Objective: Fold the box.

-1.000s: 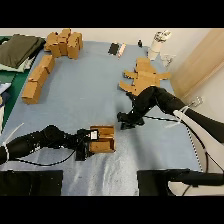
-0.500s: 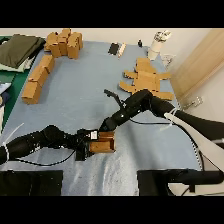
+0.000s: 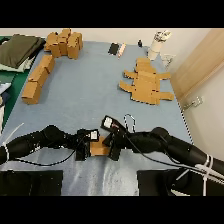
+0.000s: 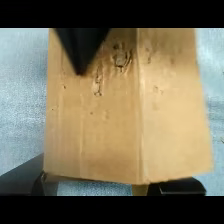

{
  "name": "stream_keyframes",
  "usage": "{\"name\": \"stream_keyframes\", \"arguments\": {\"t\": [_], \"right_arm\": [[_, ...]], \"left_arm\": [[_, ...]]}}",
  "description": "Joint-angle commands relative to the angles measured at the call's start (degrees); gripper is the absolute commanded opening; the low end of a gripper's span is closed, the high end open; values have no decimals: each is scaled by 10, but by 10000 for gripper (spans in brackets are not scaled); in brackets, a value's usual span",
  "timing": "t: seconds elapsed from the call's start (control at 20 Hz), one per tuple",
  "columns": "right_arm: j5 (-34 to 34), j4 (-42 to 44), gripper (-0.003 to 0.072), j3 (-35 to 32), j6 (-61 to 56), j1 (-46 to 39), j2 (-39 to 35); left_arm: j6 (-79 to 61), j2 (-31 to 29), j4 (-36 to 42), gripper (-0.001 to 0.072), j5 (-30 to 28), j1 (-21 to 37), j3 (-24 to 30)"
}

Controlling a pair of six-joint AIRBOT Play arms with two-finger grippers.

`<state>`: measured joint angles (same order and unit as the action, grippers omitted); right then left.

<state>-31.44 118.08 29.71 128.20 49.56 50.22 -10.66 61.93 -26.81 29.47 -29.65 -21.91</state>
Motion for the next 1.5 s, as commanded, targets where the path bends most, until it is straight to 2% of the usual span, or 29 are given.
{"name": "stream_keyframes", "arguments": {"t": [0.0,0.1,0.15,0.25,0.3,0.45,0.5,0.7,0.8,0.95,1.0,1.05,1.2,1.25,1.45], "right_arm": [[81,-173,2,-38,-44,83,-47],[78,-245,4,-32,-43,106,-46],[67,-268,35,-27,-43,114,-45],[36,-305,383,-11,-29,138,-46],[30,-316,425,-7,-26,147,-46],[23,-334,426,-6,-26,154,-26],[25,-342,532,-6,-26,155,-12],[33,-372,532,3,-26,156,23],[26,-378,585,11,-26,156,31],[22,-386,577,12,-26,159,32],[22,-389,539,12,-27,159,31],[16,-393,436,14,-27,159,31],[-17,-402,389,32,-28,159,29],[-29,-403,329,38,-29,159,24],[-37,-403,329,47,-29,159,8]], "left_arm": [[0,0,0,532,1,0,0],[0,0,0,532,0,0,0],[0,0,0,532,0,0,0],[0,0,0,532,0,0,0],[0,0,0,531,1,0,0],[0,0,0,532,0,0,0],[0,0,0,531,0,0,0],[0,0,0,532,0,0,0],[0,0,0,532,0,0,0],[0,0,0,532,1,0,0],[0,0,0,531,0,0,0],[0,0,0,532,0,0,0],[0,0,0,531,1,0,0],[0,0,0,532,0,0,0],[0,0,0,532,0,0,0]]}}
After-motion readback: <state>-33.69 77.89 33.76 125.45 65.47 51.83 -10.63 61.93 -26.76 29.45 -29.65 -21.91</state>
